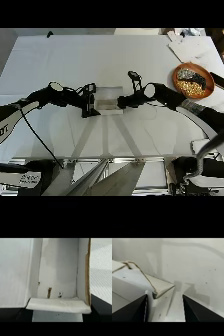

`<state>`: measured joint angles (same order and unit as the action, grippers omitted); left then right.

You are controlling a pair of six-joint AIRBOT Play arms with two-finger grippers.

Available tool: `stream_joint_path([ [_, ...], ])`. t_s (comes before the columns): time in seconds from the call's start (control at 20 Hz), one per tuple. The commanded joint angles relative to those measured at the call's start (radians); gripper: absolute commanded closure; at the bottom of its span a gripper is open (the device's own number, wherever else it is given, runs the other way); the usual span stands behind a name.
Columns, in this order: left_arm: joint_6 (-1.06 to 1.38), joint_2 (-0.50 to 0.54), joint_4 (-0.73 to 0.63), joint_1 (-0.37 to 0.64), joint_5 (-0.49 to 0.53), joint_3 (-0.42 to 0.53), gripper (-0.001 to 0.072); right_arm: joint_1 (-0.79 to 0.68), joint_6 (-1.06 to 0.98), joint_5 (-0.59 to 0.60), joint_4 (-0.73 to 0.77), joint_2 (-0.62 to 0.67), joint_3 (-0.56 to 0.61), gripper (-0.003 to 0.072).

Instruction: Fold the box and place the chain.

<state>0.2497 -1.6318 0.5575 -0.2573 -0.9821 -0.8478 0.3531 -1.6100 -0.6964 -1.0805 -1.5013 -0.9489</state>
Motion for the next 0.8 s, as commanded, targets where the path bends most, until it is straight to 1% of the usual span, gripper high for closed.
stream_joint_path([
  [0.0, 0.000, 0.000, 0.000, 0.000, 0.013, 0.000, 0.0557, 0.046, -0.240, 0.007, -0.201, 0.000, -0.003, 0.0233],
  [0.05, 0.000, 0.000, 0.000, 0.000, 0.013, 0.000, 0.0557, 0.060, -0.290, 0.006, -0.242, 0.000, -0.010, 0.0235],
  [0.15, 0.000, 0.000, 0.000, 0.000, 0.013, 0.000, 0.0557, 0.088, -0.378, 0.002, -0.328, 0.000, -0.041, 0.0299],
  [0.3, 0.000, 0.000, 0.000, 0.000, 0.013, 0.000, 0.0557, 0.129, -0.539, -0.021, -0.460, -0.002, -0.100, 0.0299],
  [0.4, 0.000, 0.000, 0.000, 0.000, 0.013, 0.000, 0.0557, 0.148, -0.634, -0.088, -0.531, -0.017, -0.134, 0.0298],
  [0.5, 0.000, 0.000, 0.000, 0.000, 0.013, 0.000, 0.0557, 0.175, -0.676, -0.148, -0.598, -0.040, -0.169, 0.0297],
  [0.6, 0.000, 0.000, 0.000, 0.000, 0.014, 0.000, 0.0557, 0.203, -0.693, -0.172, -0.625, -0.066, -0.192, 0.0297],
  [0.75, 0.000, 0.000, 0.000, 0.000, 0.013, 0.000, 0.0557, 0.232, -0.702, -0.187, -0.625, -0.101, -0.207, 0.0299],
])
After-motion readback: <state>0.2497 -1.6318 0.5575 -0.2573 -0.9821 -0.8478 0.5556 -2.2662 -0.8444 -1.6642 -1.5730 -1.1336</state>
